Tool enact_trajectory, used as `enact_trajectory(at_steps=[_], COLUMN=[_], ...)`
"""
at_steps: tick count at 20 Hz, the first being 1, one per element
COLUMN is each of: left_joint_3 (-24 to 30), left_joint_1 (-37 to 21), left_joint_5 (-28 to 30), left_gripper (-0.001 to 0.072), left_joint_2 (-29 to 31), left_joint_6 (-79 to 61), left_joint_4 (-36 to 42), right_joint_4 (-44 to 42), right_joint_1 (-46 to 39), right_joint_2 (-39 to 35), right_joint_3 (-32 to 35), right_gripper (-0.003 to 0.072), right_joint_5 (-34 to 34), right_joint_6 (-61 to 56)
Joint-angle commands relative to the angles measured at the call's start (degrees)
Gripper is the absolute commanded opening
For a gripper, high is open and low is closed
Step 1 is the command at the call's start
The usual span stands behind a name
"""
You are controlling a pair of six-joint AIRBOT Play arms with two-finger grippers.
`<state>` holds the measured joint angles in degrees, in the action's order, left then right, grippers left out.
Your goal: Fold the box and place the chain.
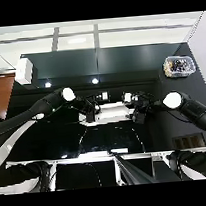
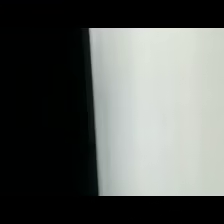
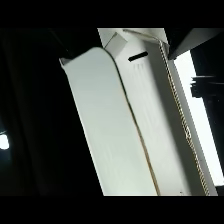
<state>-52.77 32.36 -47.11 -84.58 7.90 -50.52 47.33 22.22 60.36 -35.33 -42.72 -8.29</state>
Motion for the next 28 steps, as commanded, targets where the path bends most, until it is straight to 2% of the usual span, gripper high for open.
enact_trajectory(at_steps=[1,6,9,14,21,28], left_joint_3=[-0.1,-0.1,-0.1,-0.1,-0.1,-0.1], left_joint_1=[0.0,0.0,0.0,0.0,0.0,0.0], left_joint_5=[0.2,0.2,0.2,0.2,0.2,0.2], left_gripper=[0.0031,0.0031,0.0031,0.0031,0.0031,0.0031], left_joint_2=[0.0,0.0,0.0,0.0,0.0,0.0], left_joint_6=[0.0,0.0,0.0,0.0,0.0,0.0], left_joint_4=[0.0,0.0,0.0,0.0,0.0,0.0], right_joint_4=[-9.4,-10.2,-10.2,-11.6,-14.6,-14.1], right_joint_1=[-0.2,-0.2,-0.2,-0.2,-1.2,-2.8], right_joint_2=[1.9,4.2,6.3,8.9,10.4,10.6], right_joint_3=[0.3,2.2,4.1,4.4,4.4,4.4], right_gripper=[0.0712,0.0711,0.0711,0.0711,0.0711,0.0711], right_joint_5=[-2.0,-2.7,-2.6,-0.1,0.8,0.5], right_joint_6=[5.2,7.6,12.8,17.8,19.5,20.4])
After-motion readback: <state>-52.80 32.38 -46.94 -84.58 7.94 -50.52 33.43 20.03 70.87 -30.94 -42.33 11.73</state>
